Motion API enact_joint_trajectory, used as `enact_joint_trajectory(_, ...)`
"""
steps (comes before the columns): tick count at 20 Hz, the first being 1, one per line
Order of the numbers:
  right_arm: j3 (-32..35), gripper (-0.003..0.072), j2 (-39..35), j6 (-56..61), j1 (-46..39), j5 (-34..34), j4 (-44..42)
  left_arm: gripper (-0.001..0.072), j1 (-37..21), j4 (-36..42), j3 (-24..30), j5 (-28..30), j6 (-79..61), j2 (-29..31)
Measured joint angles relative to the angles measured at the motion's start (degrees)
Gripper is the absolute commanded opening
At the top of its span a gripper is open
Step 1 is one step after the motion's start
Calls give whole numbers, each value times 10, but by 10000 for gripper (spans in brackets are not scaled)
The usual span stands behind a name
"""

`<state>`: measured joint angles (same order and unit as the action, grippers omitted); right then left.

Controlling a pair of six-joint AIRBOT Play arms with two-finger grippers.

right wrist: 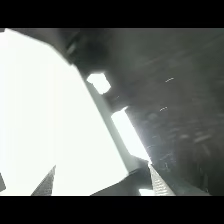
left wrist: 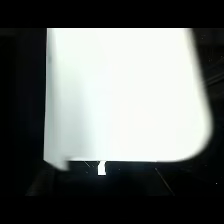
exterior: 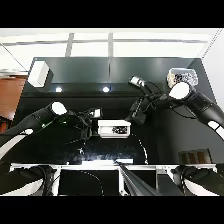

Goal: Fold the box and place the chain.

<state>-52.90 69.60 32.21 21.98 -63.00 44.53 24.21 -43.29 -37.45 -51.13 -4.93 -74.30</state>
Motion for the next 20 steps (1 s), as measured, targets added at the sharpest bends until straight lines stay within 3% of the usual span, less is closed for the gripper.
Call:
enact_joint_trajectory(5,5,701,0,-71,29,-37,6,358,0,-1,0,0,1,0)
enact_joint_trajectory(14,10,699,6,-117,83,25,36,358,0,-1,0,0,2,0)
enact_joint_trajectory(15,11,649,6,-118,84,28,38,358,0,-1,0,0,2,0)
enact_joint_trajectory(16,10,530,6,-118,86,31,38,358,0,-1,0,0,2,0)
enact_joint_trajectory(18,11,507,8,-118,87,33,40,358,0,-1,0,0,3,0)
enact_joint_trajectory(19,11,264,8,-116,87,34,40,358,0,-1,0,0,3,0)
enact_joint_trajectory(20,11,229,8,-115,87,34,41,358,0,-1,0,0,3,0)
